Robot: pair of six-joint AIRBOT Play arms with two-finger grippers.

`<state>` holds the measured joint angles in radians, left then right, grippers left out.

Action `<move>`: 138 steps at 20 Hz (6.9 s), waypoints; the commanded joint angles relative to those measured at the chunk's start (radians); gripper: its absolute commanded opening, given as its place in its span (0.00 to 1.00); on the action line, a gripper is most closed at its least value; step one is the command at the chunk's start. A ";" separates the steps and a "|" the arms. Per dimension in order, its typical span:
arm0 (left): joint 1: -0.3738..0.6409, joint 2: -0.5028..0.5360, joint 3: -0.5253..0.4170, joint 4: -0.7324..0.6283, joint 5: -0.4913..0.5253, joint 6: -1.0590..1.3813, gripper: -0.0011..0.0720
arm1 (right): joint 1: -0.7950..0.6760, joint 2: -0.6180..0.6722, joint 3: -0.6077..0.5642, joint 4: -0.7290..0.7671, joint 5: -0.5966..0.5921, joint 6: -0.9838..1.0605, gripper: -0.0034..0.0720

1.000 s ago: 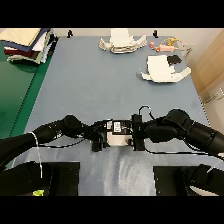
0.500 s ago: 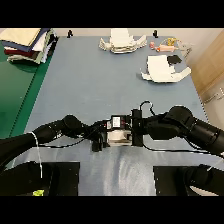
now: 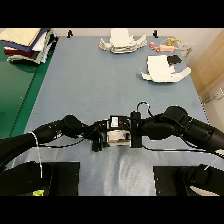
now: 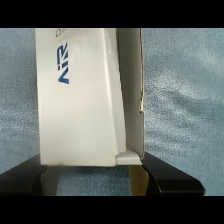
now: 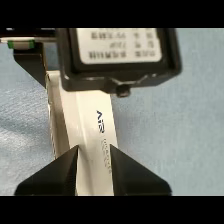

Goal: Fold the box.

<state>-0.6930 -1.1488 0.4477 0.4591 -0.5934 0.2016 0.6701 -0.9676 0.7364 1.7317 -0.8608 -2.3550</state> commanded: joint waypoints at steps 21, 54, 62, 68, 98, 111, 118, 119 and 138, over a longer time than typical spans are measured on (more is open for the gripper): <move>0.001 0.001 0.000 0.001 0.000 0.000 0.66 | -0.001 -0.006 -0.002 0.120 -0.076 0.002 0.16; 0.001 0.001 0.000 0.001 0.000 0.000 0.66 | 0.156 0.331 -0.536 0.411 0.822 0.531 0.05; 0.001 0.001 0.000 0.001 0.000 0.000 0.66 | 0.158 0.331 -0.587 0.401 0.846 0.534 0.05; 0.001 0.001 0.000 0.001 0.000 0.000 0.66 | 0.174 0.331 -0.611 0.401 0.851 0.534 0.05; 0.001 0.001 0.000 0.001 0.000 0.000 0.66 | 0.180 0.250 -0.630 0.400 0.844 0.559 0.05; 0.001 0.001 0.000 0.001 0.000 0.000 0.66 | 0.180 0.323 -0.598 0.400 0.863 0.559 0.05; 0.001 0.001 0.000 0.001 0.000 0.000 0.66 | 0.180 0.344 -0.597 0.399 0.892 0.559 0.05; 0.001 0.001 0.000 0.001 0.000 0.000 0.66 | 0.180 0.344 -0.597 0.392 0.898 0.559 0.05; 0.001 0.002 0.000 0.000 0.007 -0.022 0.66 | -0.308 0.005 0.039 -0.129 -0.155 0.927 0.05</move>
<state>-0.6930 -1.1484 0.4477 0.4595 -0.5919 0.1982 0.4255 -0.8764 0.6914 1.6737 -0.8837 -1.5013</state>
